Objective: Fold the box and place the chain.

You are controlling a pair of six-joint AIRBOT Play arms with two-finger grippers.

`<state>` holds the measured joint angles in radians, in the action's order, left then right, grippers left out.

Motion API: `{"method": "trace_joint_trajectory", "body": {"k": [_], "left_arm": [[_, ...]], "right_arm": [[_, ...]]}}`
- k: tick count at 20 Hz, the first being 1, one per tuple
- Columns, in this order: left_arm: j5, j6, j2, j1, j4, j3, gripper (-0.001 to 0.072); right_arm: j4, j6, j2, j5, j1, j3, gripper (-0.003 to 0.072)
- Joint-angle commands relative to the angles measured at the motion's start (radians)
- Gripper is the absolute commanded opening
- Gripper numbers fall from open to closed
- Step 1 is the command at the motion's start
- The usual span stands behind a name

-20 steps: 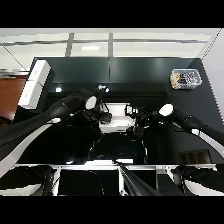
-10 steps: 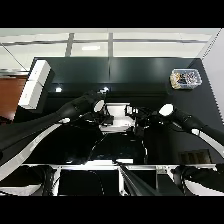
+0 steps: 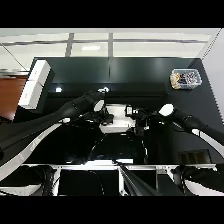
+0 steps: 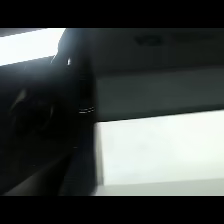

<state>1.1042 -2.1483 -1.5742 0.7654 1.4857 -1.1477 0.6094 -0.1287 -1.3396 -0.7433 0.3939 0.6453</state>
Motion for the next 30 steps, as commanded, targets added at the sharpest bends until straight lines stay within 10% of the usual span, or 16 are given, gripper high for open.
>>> {"method": "trace_joint_trajectory", "body": {"k": [1, 3, 6, 21, 23, 30], "left_arm": [[-0.017, -0.007, 0.0, 0.0, -0.024, -0.001, 0.0412], [-0.019, -0.007, 0.0, 0.0, -0.023, -0.001, 0.0356], [-0.027, -0.006, 0.0, 0.001, -0.025, -0.001, 0.0031], [-0.021, -0.006, 0.0, 0.003, -0.028, -0.002, 0.0031], [-0.018, -0.006, 0.0, 0.003, -0.028, -0.002, 0.003], [0.016, -0.006, 0.001, -0.001, 0.037, -0.047, 0.003]], "right_arm": [[-0.006, 0.005, -0.001, 0.003, 0.001, -0.001, 0.042], [-0.006, 0.005, -0.001, 0.003, 0.001, -0.001, 0.042], [-0.006, 0.005, -0.001, 0.003, 0.001, -0.001, 0.042], [-0.006, 0.005, 0.0, 0.004, 0.001, 0.0, 0.0422], [-0.007, 0.018, 0.008, 0.012, 0.001, 0.0, 0.0682], [0.156, 0.029, 0.145, -0.04, -0.031, 0.0, 0.0686]]}}
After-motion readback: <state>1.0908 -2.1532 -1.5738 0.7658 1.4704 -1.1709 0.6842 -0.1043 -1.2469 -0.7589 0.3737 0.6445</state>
